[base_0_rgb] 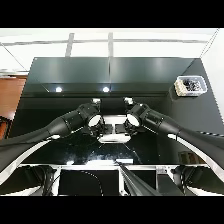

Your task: Fold the box and place the chain.

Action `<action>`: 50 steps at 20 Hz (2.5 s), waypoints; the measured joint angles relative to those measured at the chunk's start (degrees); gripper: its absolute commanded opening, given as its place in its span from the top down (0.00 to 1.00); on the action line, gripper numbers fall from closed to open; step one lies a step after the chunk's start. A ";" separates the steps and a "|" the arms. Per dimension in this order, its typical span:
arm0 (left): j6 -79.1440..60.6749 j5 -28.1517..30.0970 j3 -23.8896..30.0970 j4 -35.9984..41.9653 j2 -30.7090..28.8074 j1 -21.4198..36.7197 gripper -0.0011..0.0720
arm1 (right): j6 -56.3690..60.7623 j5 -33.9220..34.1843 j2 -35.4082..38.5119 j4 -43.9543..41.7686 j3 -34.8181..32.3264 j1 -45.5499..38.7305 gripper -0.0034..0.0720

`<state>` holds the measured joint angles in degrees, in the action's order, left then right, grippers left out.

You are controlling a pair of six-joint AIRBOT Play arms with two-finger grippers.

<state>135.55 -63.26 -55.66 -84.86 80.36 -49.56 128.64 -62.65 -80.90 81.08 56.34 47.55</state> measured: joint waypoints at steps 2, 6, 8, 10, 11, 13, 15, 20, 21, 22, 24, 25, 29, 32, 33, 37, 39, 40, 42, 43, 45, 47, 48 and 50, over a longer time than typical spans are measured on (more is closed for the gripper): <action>-0.17 -0.02 0.00 -0.22 -0.02 0.02 0.95 | -0.31 0.37 -0.02 0.15 0.09 0.02 0.65; -0.42 0.07 0.00 -0.33 0.00 0.02 0.95 | -0.44 0.39 0.39 -0.20 0.17 0.02 0.51; -0.39 0.04 0.00 -0.31 0.00 0.04 0.95 | -2.08 -0.50 1.92 -0.39 0.15 0.02 0.51; -0.39 0.02 0.00 -0.31 0.00 0.09 0.95 | -4.79 -2.38 5.14 -1.14 0.15 0.11 0.51; -0.37 -0.04 0.00 -0.31 0.00 0.09 0.95 | -5.84 -3.08 7.43 -0.96 0.15 0.11 0.51; -0.35 -0.02 0.00 -0.31 0.00 0.09 0.94 | -7.23 -4.63 12.44 0.20 0.15 -0.44 0.51; -0.28 -0.02 0.00 -0.33 0.00 0.09 0.95 | -8.41 -7.26 17.35 1.75 0.17 -1.88 0.51; -0.22 0.02 0.00 -0.33 0.00 0.09 0.95 | -14.32 -13.33 23.69 11.10 -0.48 -13.09 0.51; -0.22 0.02 0.00 -0.33 0.00 0.09 0.95 | -15.23 -12.37 24.13 13.70 -1.25 -16.68 0.51; -0.22 0.02 0.00 -0.33 0.00 0.09 0.95 | -15.98 -10.36 24.46 16.22 -2.27 -20.55 0.51; -0.22 0.00 0.00 -0.35 0.00 0.09 0.95 | -16.90 -4.94 24.61 19.80 -4.72 -28.09 0.51; -0.22 0.02 0.00 -0.35 0.00 0.09 0.95 | -17.25 -2.03 24.39 20.87 -5.88 -31.65 0.51; -0.24 0.09 0.00 -0.35 0.00 0.09 0.95 | -17.73 8.57 22.10 22.80 -9.01 -43.10 0.51; -0.24 0.11 0.00 -0.35 0.00 0.09 0.95 | -15.78 14.86 19.43 23.23 -8.48 -47.91 0.51; -0.24 0.11 0.00 -0.35 0.00 0.09 0.95 | -14.69 16.06 18.12 23.15 -7.32 -49.18 0.51; -0.26 0.09 0.00 -0.35 0.00 0.09 0.95 | -12.41 18.36 10.56 19.69 1.95 -53.09 0.45; -0.28 0.04 0.00 -0.35 0.00 0.09 0.95 | -12.15 17.81 5.55 18.05 8.22 -54.31 0.12; -0.26 0.04 0.00 -0.35 0.00 0.09 0.95 | -13.33 16.74 2.51 16.65 11.80 -54.97 0.12; -0.26 0.04 0.00 -0.37 0.00 0.09 0.95 | -15.17 12.57 -3.39 12.94 18.56 -56.50 0.12; -0.28 0.02 0.00 -0.35 0.00 0.09 0.95 | -15.26 9.84 -6.23 11.02 21.79 -57.42 0.12; -0.28 -0.02 0.00 -0.37 0.00 0.09 0.95 | -13.00 4.52 -10.93 7.41 26.82 -59.21 0.13; -0.28 -0.09 0.00 -0.37 0.00 0.09 0.95 | -10.34 0.81 -14.03 5.01 29.88 -60.70 0.13; -0.26 -0.11 0.00 -0.37 0.00 0.09 0.95 | -9.29 -0.07 -15.06 4.33 30.82 -61.31 0.13; -0.28 -0.07 0.00 -0.37 0.00 0.09 0.95 | -7.61 -1.64 -16.79 2.69 31.98 -62.20 0.13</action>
<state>135.26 -63.33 -55.66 -85.23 80.36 -49.47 121.03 -64.29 -97.69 83.77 88.31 -14.66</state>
